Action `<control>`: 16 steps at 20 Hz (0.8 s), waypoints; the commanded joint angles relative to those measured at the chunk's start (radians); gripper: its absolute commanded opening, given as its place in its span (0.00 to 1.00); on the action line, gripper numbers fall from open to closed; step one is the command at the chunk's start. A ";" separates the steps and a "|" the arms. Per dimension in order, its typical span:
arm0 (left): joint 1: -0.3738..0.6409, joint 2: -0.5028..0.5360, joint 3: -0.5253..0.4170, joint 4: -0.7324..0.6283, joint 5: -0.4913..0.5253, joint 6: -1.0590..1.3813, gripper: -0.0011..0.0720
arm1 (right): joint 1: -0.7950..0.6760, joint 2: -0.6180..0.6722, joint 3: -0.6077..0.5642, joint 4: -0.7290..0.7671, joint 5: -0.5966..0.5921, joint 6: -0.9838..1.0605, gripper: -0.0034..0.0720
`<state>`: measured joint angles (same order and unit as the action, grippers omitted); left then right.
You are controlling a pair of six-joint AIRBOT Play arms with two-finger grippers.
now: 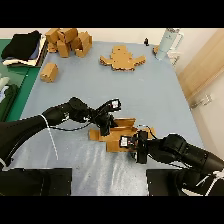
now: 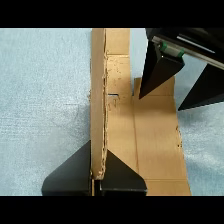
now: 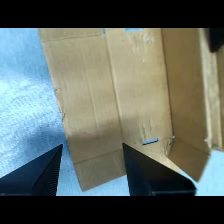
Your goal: Fold the box.
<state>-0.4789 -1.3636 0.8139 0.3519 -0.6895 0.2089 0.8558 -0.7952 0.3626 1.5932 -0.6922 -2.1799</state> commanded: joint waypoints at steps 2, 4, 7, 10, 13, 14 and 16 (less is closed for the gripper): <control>0.000 0.000 0.000 0.000 0.000 0.000 0.03 | 0.000 -0.017 0.000 -0.010 0.008 -0.012 0.81; 0.000 0.000 0.000 0.000 0.000 0.000 0.03 | 0.000 -0.029 0.000 -0.027 0.024 -0.013 0.81; 0.000 0.000 0.000 0.000 0.000 0.000 0.03 | 0.000 -0.013 0.000 -0.027 0.040 -0.013 0.79; 0.000 0.000 0.000 0.000 0.000 0.000 0.03 | 0.000 0.020 0.000 -0.043 0.040 -0.012 0.76; 0.000 0.000 0.000 0.000 0.000 0.000 0.03 | 0.000 0.056 0.000 -0.077 0.041 0.001 0.76; 0.000 0.000 0.000 0.000 0.000 0.000 0.03 | 0.000 0.068 0.002 -0.099 0.040 0.021 0.76; 0.000 0.000 0.000 0.000 0.000 0.000 0.03 | -0.002 0.094 0.013 -0.161 0.041 0.119 0.76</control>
<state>-0.4789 -1.3636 0.8139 0.3519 -0.6891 0.2089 0.8558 -0.7338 0.3668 1.5032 -0.6533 -2.1529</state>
